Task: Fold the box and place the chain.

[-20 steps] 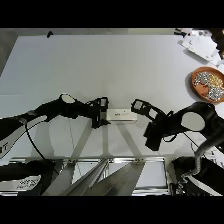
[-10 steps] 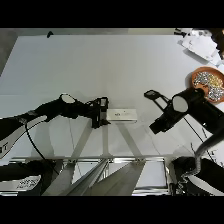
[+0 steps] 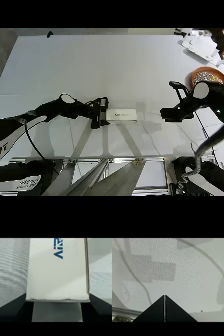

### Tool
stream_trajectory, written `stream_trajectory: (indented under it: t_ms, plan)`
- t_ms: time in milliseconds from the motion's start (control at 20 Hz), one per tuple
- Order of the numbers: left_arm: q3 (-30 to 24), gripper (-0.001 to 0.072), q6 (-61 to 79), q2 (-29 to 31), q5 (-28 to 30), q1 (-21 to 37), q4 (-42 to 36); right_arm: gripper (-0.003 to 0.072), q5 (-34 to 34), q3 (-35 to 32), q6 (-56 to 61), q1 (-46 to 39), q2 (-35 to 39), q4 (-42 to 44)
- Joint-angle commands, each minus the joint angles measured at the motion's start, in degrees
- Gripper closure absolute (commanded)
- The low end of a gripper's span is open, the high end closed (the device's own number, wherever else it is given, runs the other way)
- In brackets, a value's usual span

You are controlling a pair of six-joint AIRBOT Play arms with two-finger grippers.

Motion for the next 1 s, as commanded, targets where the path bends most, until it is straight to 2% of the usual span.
stream_trajectory:
  t_ms: [0,100,200,300,400,600,750,850,950]
  plan:
    - [0.0,0.0705,-0.2,2.5,-0.3,0.1,-1.0,0.0672,-2.6,0.1,-0.1,-1.1,-0.1,1.3]
    - [0.0,0.0705,-5.0,5.7,2.2,0.1,-0.9,0.0672,-3.7,0.1,-0.1,-1.1,-0.1,1.3]
    - [0.0,0.0705,-13.6,9.9,7.5,0.1,1.3,0.0672,-4.1,0.1,-0.2,-1.1,-0.1,1.3]
    - [0.0,0.0705,-21.1,14.5,10.6,1.4,8.0,0.0672,-4.1,0.1,-2.1,-1.1,-0.1,1.3]
    - [0.0,0.0705,-32.5,19.5,10.6,4.8,16.4,0.0672,-4.1,0.1,-3.4,-1.1,-0.1,1.2]
    - [0.0,0.0705,-60.8,30.6,1.5,17.7,36.8,0.0672,-4.4,0.1,-6.1,-1.1,-0.1,1.2]
    - [0.0,0.0706,-75.0,36.3,-5.4,28.7,54.5,0.0672,-6.2,0.1,-6.1,-1.1,-0.1,1.2]
    - [0.0,0.0705,-76.8,37.9,-7.9,36.6,58.0,0.0672,-6.9,0.1,-6.1,-1.1,-0.1,1.3]
    - [0.0,0.0705,-78.6,37.6,-8.2,43.9,55.2,0.0672,-6.4,0.1,-6.1,-1.1,-0.1,1.3]
